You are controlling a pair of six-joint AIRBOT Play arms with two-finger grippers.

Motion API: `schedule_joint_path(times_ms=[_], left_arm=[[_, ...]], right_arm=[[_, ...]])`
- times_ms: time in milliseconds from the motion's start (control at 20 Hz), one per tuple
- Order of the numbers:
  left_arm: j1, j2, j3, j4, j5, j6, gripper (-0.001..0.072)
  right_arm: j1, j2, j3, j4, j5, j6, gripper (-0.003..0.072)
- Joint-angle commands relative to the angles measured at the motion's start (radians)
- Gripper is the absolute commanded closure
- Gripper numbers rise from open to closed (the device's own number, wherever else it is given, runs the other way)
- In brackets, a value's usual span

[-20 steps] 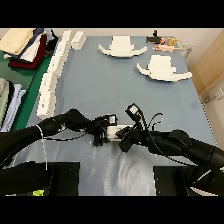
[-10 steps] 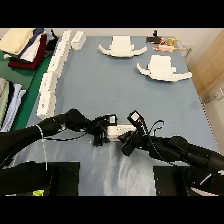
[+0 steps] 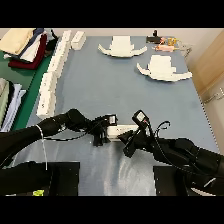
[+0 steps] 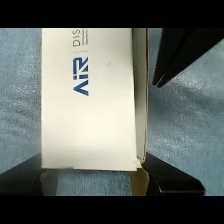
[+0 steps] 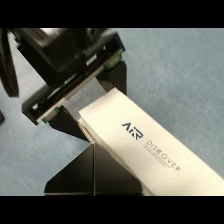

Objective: Fold the box.

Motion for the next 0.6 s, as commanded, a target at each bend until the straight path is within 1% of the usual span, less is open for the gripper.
schedule_joint_path(times_ms=[0,300,550], left_arm=[[0.001,0.001,0.001,0.000,0.000,0.000,0.0200],[0.001,0.001,0.001,0.000,0.000,0.000,0.0201],[0.001,0.001,0.001,0.000,0.000,0.000,0.0200]], right_arm=[[-0.006,0.054,0.000,0.000,0.013,0.000,0.0685],[-0.066,-0.032,-0.001,-0.016,0.048,0.000,0.0685],[-0.050,-0.105,-0.008,-0.014,0.045,0.000,0.0685]])
